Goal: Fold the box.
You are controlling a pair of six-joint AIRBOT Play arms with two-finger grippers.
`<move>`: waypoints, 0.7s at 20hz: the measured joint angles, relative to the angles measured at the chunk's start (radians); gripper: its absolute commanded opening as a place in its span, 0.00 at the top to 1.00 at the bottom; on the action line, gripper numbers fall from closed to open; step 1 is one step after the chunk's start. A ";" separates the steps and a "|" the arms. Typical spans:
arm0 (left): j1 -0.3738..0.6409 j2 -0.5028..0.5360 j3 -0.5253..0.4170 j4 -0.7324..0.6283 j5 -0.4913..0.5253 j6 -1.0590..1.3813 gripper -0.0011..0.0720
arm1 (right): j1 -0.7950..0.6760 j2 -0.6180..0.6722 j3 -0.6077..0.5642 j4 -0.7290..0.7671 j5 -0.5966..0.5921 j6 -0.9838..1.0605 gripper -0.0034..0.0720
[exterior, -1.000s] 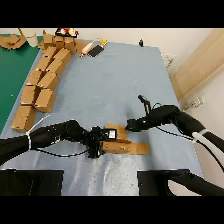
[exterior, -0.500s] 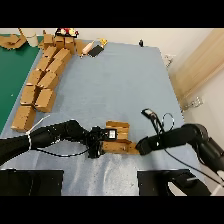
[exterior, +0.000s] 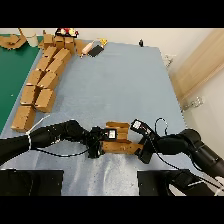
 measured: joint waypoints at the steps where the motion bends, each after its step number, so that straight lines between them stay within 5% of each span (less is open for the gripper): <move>1: 0.000 0.000 0.000 0.000 0.000 0.000 0.29 | 0.003 -0.021 0.000 -0.003 0.024 -0.022 0.26; 9: 0.000 0.000 0.000 0.000 0.000 0.000 0.29 | 0.008 -0.112 -0.002 0.072 0.123 -0.217 0.28; 12: 0.000 0.000 0.000 0.000 0.000 0.000 0.29 | 0.008 -0.117 -0.002 0.098 0.135 -0.273 0.76; 14: 0.000 0.000 0.000 0.000 0.000 0.000 0.29 | 0.008 -0.119 -0.002 0.126 0.134 -0.298 0.89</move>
